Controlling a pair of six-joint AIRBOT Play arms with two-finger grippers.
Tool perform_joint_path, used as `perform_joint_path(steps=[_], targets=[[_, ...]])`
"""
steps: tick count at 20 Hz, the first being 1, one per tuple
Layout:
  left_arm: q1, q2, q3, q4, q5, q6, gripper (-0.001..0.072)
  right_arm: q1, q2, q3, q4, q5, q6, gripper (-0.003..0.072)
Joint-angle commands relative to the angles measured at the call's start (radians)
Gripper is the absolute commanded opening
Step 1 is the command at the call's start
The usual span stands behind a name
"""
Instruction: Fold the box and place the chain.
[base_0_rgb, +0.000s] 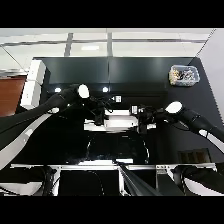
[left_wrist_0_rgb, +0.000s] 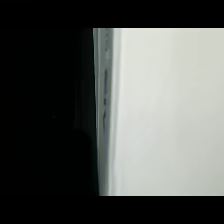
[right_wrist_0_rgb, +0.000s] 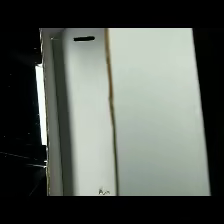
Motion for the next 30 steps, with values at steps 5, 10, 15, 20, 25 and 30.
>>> perform_joint_path(steps=[5, 10, 15, 20, 25, 30], targets=[[0.0, 0.001, 0.001, 0.001, 0.005, -0.001, 0.003, -0.001, -0.008, -0.007, -0.08, -0.005, 0.045, 0.0708], [0.0, 0.001, 0.001, 0.001, 0.004, -0.001, 0.003, -0.001, -0.044, -0.007, -0.08, -0.028, 0.045, 0.0708], [0.0, 0.001, 0.001, 0.001, 0.004, -0.001, 0.003, -0.001, -0.052, -0.007, -0.08, -0.029, 0.047, 0.0708], [0.0, 0.001, 0.001, 0.001, 0.004, -0.001, 0.003, -0.001, -0.054, -0.007, -0.08, -0.028, 0.069, 0.0708], [0.0, 0.001, 0.001, 0.001, 0.004, -0.001, 0.003, -0.005, -0.054, -0.007, -0.081, -0.027, 0.073, 0.0708], [0.0, 0.001, 0.001, 0.002, 0.004, -0.001, 0.003, -0.043, -0.054, -0.007, -0.087, -0.001, 0.044, 0.0707]])
